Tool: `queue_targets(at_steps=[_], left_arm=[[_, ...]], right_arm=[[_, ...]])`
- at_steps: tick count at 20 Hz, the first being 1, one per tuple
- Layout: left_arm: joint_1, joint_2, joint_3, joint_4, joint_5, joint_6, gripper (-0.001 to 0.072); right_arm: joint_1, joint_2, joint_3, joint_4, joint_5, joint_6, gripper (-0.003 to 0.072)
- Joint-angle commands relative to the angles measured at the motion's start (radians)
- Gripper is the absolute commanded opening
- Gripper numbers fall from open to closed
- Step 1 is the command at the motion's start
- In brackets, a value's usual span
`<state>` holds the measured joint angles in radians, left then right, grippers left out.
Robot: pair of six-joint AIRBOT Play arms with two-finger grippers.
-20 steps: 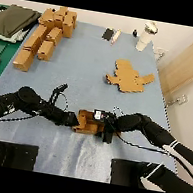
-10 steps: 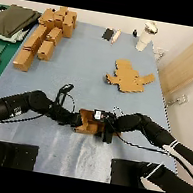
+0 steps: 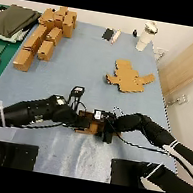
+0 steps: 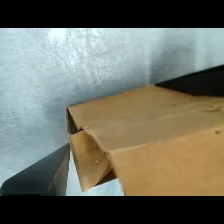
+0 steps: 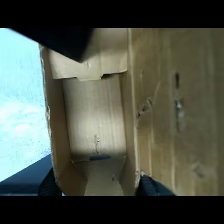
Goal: Fold the box.
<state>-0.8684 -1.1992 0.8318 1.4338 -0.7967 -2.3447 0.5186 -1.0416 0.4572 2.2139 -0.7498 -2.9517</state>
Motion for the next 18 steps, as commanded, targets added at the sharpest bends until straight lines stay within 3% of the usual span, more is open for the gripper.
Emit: queue_targets(at_steps=[1,2,3,10,11,12,13,18], left_arm=[[-0.077,-0.085,0.100,0.199,-0.122,-0.226,0.0445],[-0.088,-0.104,0.113,0.206,-0.138,-0.231,0.0444],[-0.097,-0.119,0.123,0.212,-0.155,-0.245,0.0392],[-0.105,-0.152,0.128,0.224,-0.199,-0.391,0.0344],[-0.105,-0.152,0.128,0.225,-0.209,-0.402,0.0257],[-0.105,-0.151,0.129,0.229,-0.202,-0.399,0.0046],[-0.105,-0.151,0.129,0.228,-0.181,-0.396,0.0012],[-0.105,-0.151,0.146,0.210,-0.164,-0.359,0.0012]], right_arm=[[0.000,0.000,0.001,0.000,0.000,0.000,0.0501],[0.001,0.000,0.001,0.000,0.000,0.000,0.0501],[0.001,0.000,0.001,0.000,0.000,0.000,0.0501],[0.001,0.000,0.001,0.000,0.000,0.000,0.0501],[0.001,0.000,0.001,0.000,0.000,0.000,0.0501],[0.000,0.000,0.001,0.000,0.000,0.000,0.0501],[0.000,0.000,0.001,0.000,0.000,0.000,0.0501],[0.001,0.000,0.001,0.000,0.000,0.000,0.0501]])
